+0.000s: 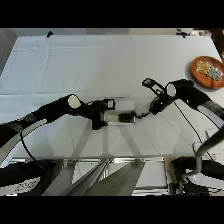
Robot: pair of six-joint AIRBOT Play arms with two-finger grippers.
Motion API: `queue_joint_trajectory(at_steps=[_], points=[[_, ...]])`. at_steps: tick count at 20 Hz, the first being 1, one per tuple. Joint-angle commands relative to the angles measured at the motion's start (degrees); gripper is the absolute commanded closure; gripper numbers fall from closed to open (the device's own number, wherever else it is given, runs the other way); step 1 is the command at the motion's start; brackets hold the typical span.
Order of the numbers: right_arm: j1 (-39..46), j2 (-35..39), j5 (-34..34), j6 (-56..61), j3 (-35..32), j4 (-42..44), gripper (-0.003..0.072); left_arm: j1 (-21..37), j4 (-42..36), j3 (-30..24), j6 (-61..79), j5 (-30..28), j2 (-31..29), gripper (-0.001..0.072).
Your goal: Fold the box and place the chain.
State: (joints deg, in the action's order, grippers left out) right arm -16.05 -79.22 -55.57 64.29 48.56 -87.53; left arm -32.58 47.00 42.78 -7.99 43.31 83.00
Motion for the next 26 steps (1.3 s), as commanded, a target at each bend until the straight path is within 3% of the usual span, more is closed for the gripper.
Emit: queue_joint_trajectory(at_steps=[1, 7, 16, 19, 26], points=[[-0.1, 1.5, -1.1, 0.4, 0.0, 0.6, 0.0677, 0.0, 0.0, 0.0, 0.0, 0.0, 0.0, 0.0575], [-0.1, 14.4, -0.1, 1.9, 0.0, 2.9, 0.0677, 0.0, 0.0, 0.0, 0.0, 0.0, 0.0, 0.0575], [-3.3, 41.9, 4.0, 1.7, 0.0, 17.4, 0.0677, 0.0, 0.0, 0.0, 0.0, 0.0, 0.0, 0.0575], [-8.1, 45.0, 7.4, 1.9, 0.0, 20.0, 0.0678, 0.0, 0.0, 0.0, 0.0, 0.0, 0.0, 0.0575], [-15.3, 44.7, 13.7, 2.1, 0.0, 25.0, 0.0678, 0.0, 0.0, 0.0, 0.0, 0.0, 0.0, 0.0575]])
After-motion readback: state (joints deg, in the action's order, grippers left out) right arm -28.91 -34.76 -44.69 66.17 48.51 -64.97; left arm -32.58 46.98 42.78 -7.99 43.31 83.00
